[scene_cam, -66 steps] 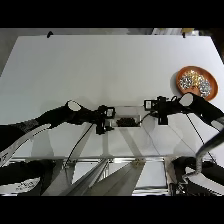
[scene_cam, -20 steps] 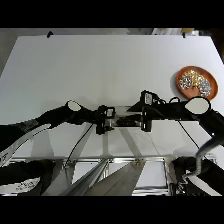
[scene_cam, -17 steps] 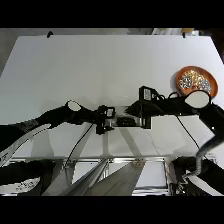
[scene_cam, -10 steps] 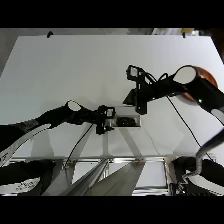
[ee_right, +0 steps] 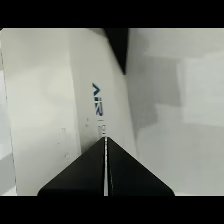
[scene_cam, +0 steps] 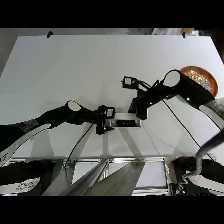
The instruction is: Fold the box and place the chain.
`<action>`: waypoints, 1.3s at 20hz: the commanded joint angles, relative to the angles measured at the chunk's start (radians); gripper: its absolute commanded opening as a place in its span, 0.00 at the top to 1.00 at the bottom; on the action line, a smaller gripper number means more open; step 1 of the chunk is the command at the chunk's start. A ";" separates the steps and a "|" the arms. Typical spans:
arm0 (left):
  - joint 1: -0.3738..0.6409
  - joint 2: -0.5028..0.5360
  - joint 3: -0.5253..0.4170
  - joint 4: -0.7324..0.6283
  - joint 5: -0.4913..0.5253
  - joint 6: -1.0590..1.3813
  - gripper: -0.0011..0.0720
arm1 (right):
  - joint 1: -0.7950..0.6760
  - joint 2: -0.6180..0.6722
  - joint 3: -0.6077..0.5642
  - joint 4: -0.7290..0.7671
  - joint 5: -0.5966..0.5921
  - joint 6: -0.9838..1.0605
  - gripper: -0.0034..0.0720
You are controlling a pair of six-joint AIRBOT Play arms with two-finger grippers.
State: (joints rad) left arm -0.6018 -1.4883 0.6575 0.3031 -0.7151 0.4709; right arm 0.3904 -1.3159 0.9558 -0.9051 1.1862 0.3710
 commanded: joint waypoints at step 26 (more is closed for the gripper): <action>0.000 0.000 0.000 0.000 0.000 0.000 0.63 | 0.235 0.138 -0.109 -0.159 -0.230 -0.083 0.63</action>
State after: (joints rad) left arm -0.6018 -1.4883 0.6575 0.3031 -0.7151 0.4709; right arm 0.6155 -1.1797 0.8463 -1.0340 0.9993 0.2840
